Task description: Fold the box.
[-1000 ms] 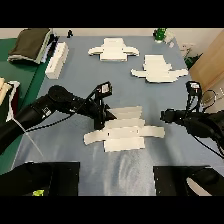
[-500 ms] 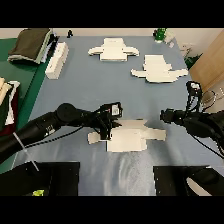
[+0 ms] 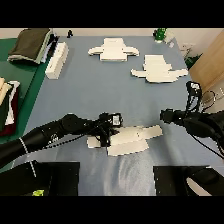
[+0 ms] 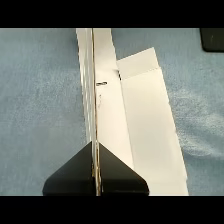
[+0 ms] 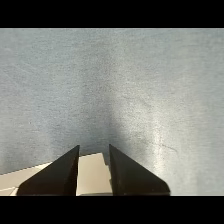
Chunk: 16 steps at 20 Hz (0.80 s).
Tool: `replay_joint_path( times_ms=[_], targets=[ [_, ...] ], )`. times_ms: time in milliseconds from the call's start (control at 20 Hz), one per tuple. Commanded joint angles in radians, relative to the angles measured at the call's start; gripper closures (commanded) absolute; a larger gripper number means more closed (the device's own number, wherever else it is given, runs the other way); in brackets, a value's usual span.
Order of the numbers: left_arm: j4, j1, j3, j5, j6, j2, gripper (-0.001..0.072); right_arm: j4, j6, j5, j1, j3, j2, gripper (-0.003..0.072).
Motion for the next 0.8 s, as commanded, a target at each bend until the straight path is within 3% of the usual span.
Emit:
replay_joint_path(
  times_ms=[0, 200, 400, 550, 750],
  targets=[
    [0.008, -0.003, -0.006, 0.000, 0.002, -0.023, 0.0694, 0.004, 0.000, 0.000, 0.000, 0.001, 0.000, 0.0406],
    [0.008, 0.016, -0.002, -0.015, -0.002, 0.031, 0.0694, 0.004, 0.000, 0.000, 0.000, 0.000, 0.000, 0.0406],
    [0.008, 0.159, 0.047, -0.282, -0.008, 0.070, 0.0695, 0.004, 0.000, 0.000, 0.000, 0.000, -0.001, 0.0406],
    [0.004, 0.220, 0.061, -0.295, 0.005, 0.064, 0.0695, 0.008, 0.000, 0.000, 0.000, -0.004, -0.001, 0.0406],
    [-0.053, 0.210, 0.061, -0.299, 0.023, 0.028, 0.0694, 0.012, 0.000, 0.000, 0.000, -0.020, -0.001, 0.0406]
  ],
)
